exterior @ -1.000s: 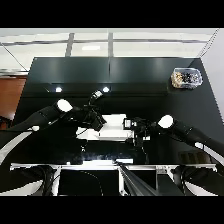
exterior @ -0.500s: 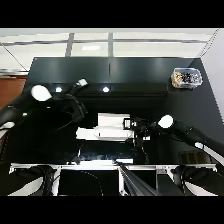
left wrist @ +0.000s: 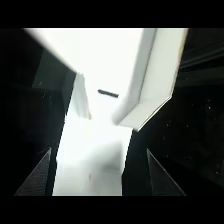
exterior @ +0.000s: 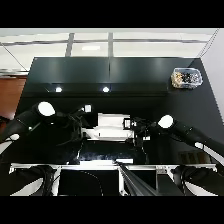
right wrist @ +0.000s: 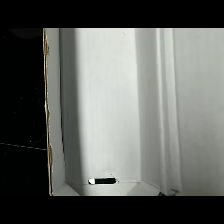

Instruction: Fold the box and place the chain.

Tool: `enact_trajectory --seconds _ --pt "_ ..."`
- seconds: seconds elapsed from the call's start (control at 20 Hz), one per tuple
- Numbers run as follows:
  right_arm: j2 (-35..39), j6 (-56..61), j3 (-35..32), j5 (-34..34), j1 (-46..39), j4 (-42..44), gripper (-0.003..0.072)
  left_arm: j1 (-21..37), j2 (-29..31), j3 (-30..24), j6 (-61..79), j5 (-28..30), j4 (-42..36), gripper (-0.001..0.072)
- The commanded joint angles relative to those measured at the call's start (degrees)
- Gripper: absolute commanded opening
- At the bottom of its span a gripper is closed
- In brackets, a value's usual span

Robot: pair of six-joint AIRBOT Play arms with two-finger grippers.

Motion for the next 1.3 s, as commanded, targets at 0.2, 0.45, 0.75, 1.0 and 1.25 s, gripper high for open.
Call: enact_trajectory --seconds 0.2,0.45,0.75,1.0,1.25 --pt "-0.04 0.00 0.00 0.02 0.07 0.02 0.0439 -8.59 -0.39 -1.14 3.50 9.92 -0.61 0.0642" --pt "-0.04 0.00 0.00 0.02 0.07 0.02 0.0439 -8.59 -0.39 -1.14 3.41 9.35 -3.89 0.0253" --pt "-0.04 0.00 0.00 0.02 0.07 0.02 0.0439 -8.83 -0.46 -1.16 3.89 9.62 -12.61 0.0253" --pt "-0.04 0.00 0.00 0.02 0.07 0.02 0.0439 -10.10 -2.54 -1.16 3.93 10.97 -12.55 0.0253" --pt "-0.04 0.00 0.00 0.02 0.07 0.02 0.0439 -10.08 -3.85 -1.14 3.91 10.84 -12.61 0.0358"
